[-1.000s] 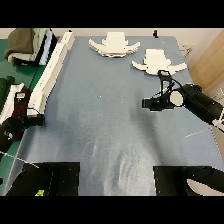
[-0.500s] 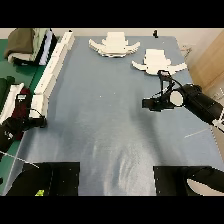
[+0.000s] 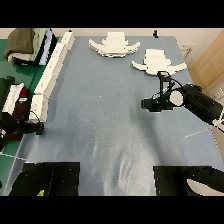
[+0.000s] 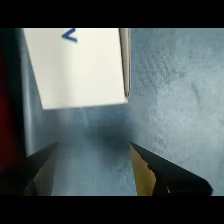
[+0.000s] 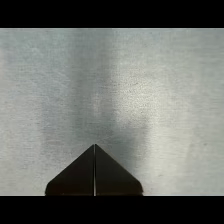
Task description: Fold the box.
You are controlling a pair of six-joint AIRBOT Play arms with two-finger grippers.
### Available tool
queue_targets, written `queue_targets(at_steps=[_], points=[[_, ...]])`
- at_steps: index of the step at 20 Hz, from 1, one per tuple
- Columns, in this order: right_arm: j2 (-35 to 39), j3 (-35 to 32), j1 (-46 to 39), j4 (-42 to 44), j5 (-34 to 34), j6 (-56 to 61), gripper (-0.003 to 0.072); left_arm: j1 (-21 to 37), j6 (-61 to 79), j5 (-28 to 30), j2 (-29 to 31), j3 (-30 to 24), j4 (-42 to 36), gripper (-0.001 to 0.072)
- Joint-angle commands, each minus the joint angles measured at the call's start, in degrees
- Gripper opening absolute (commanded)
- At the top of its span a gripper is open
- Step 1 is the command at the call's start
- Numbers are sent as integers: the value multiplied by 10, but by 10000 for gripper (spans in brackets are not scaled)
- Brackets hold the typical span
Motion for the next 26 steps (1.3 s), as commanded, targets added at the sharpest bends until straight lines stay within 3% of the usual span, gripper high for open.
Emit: queue_targets(at_steps=[1,2,4,7,8,13,16,21,26], points=[[0,0,1,20,4,-22,6,-1,-89,-225,35,63,59,684],[0,0,0,29,4,-32,6,-2,-114,-269,44,81,46,622],[0,0,0,49,5,-46,6,-11,-128,-338,60,116,-23,8],[-6,12,0,79,4,-62,6,-66,-136,-324,53,166,-169,14],[-17,28,1,95,6,-83,6,-101,-151,-312,33,186,-184,15],[-133,188,1,145,71,-121,6,-312,-196,-249,-181,346,-175,15],[-206,276,1,178,127,-121,6,-400,-195,-201,-304,444,-175,15],[-303,374,22,196,166,-121,6,-457,-194,-197,-437,522,-179,15],[-313,384,30,195,162,-121,6,-461,-194,-188,-455,522,-184,16]])
